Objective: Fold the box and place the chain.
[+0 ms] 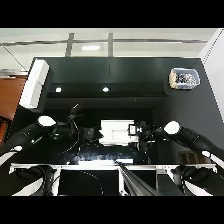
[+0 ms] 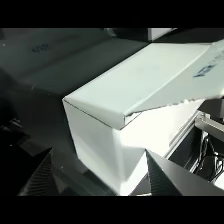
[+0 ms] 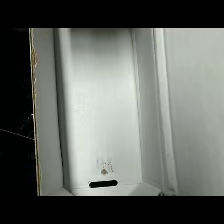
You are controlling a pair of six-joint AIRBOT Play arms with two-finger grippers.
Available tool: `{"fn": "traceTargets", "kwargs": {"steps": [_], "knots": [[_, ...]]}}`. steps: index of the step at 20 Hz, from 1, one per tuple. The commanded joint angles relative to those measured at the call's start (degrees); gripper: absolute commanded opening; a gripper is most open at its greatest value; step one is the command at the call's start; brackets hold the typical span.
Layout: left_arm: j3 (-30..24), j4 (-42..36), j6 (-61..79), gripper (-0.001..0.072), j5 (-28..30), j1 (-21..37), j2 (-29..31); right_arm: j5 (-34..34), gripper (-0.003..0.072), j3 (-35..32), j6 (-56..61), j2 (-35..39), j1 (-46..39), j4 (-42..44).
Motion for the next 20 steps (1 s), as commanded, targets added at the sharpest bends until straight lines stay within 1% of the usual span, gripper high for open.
{"fn": "traceTargets", "kwargs": {"steps": [1,2,4,8,11,12,14,15,16,18,20], "knots": [[1.01,0.09,-3.43,0.0687,3.74,-3.56,0.04,0.00,0.0525,-0.04,0.02,-0.02,0.02,0.02],[1.73,0.57,-4.57,0.0686,4.37,-4.46,0.04,0.00,0.0526,-0.04,0.02,-0.02,0.02,0.02],[3.74,6.12,-11.08,0.0685,5.53,-6.73,0.04,0.00,0.0525,-0.04,0.02,-0.02,0.02,0.02],[8.72,26.27,-33.73,0.0681,6.64,-13.73,0.02,0.00,0.0525,-0.04,0.02,-0.02,0.02,0.04],[12.44,36.52,-46.77,0.0681,7.78,-19.21,-0.09,0.00,0.0525,-0.04,0.02,-0.02,0.02,0.02],[13.73,41.24,-51.52,0.0677,7.48,-20.98,-0.35,0.00,0.0525,-0.04,0.02,-0.02,0.02,0.02],[15.82,48.43,-60.46,0.0646,6.49,-23.65,-1.07,0.00,0.0525,-0.04,0.02,-0.02,0.02,0.02],[16.74,50.14,-63.28,0.0570,6.01,-24.50,-1.55,0.00,0.0526,-0.04,0.02,-0.02,0.02,0.04],[17.46,50.88,-64.39,0.0551,5.88,-25.14,-1.92,-0.02,0.0525,-0.04,0.02,-0.02,0.02,0.04],[18.71,50.99,-66.62,0.0549,5.20,-26.03,-2.64,-0.02,0.0526,-0.04,0.02,-0.02,0.02,0.02],[20.33,53.29,-69.24,0.0542,1.64,-26.84,-4.52,-0.02,0.0526,-0.04,0.02,-0.02,0.02,0.02]]}}
